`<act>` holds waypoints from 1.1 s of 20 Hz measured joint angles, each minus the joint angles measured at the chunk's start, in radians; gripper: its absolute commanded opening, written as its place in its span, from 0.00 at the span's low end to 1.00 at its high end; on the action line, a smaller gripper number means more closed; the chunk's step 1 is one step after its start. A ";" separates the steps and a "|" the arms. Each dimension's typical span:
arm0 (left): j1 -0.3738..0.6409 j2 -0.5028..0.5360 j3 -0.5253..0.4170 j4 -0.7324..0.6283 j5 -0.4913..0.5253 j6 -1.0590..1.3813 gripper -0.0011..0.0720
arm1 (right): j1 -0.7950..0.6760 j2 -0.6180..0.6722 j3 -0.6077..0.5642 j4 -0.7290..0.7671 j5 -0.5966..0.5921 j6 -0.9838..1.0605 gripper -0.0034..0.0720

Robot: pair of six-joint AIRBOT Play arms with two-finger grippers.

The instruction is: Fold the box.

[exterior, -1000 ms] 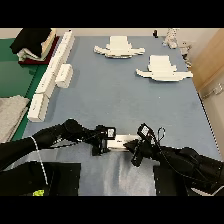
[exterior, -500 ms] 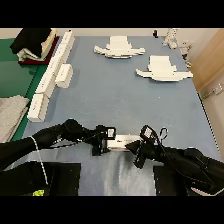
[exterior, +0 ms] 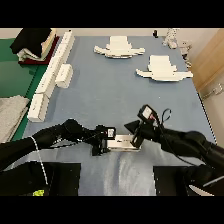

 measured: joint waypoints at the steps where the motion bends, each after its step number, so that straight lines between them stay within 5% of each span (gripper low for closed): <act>1: 0.000 0.000 0.000 0.000 0.000 0.000 0.83 | -0.043 -0.049 0.067 -0.028 -0.053 0.029 0.05; 11: 0.000 0.000 0.000 0.000 0.000 0.000 0.83 | -0.386 -0.549 0.736 -0.449 -0.698 0.599 0.06; 15: 0.000 0.000 0.000 0.000 0.000 0.000 0.83 | -0.435 -0.646 0.815 -0.500 -0.827 0.715 0.06; 22: 0.010 0.011 0.005 -0.006 -0.002 -0.054 0.83 | -0.450 -0.684 0.843 -0.513 -0.878 0.763 0.06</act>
